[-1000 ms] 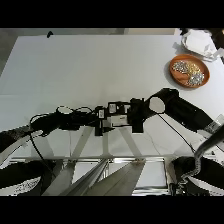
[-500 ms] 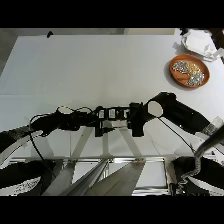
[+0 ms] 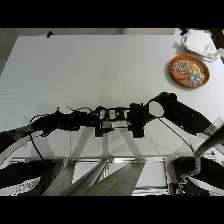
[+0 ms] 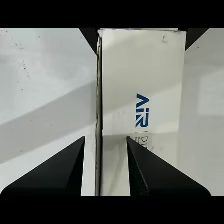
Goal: Fold the box and place the chain.
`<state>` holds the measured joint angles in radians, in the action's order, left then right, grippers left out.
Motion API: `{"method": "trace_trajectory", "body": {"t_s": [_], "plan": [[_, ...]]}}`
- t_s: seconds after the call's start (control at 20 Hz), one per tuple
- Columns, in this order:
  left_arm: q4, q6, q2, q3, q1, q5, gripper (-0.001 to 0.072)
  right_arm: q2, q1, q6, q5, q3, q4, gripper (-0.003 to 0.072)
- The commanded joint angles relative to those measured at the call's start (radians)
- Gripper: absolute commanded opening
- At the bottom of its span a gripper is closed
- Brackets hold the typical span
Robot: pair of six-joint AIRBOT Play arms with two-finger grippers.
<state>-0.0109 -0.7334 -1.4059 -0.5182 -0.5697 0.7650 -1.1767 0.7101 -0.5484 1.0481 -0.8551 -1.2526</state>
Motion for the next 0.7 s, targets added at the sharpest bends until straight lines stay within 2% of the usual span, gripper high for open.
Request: {"method": "trace_trajectory", "body": {"t_s": [0.0,0.2,0.25,0.3,0.35,0.5,0.65], "plan": [[0.001,0.001,0.000,-0.001,0.001,-0.002,0.0406,0.038,0.000,0.000,-0.019,-0.001,-0.008,0.0297],[0.001,0.001,0.000,-0.001,0.001,-0.002,0.0406,0.045,0.000,-0.002,-0.020,-0.001,0.002,0.0282],[0.001,0.001,0.000,-0.001,0.001,-0.002,0.0406,0.047,0.000,-0.004,-0.027,-0.001,0.012,0.0192],[0.001,0.001,0.000,-0.001,0.001,-0.002,0.0406,0.050,-0.002,-0.007,-0.042,-0.001,0.042,0.0037],[0.001,0.001,0.000,-0.001,0.001,-0.002,0.0406,0.051,-0.008,-0.024,-0.065,0.000,0.077,0.0016],[0.001,0.001,0.000,-0.001,0.001,-0.002,0.0406,0.051,-0.080,-0.008,-0.099,0.004,0.213,0.0015],[0.001,0.001,0.000,-0.001,0.001,-0.002,0.0406,0.050,-0.196,0.198,-0.090,0.056,0.551,0.0015]]}}
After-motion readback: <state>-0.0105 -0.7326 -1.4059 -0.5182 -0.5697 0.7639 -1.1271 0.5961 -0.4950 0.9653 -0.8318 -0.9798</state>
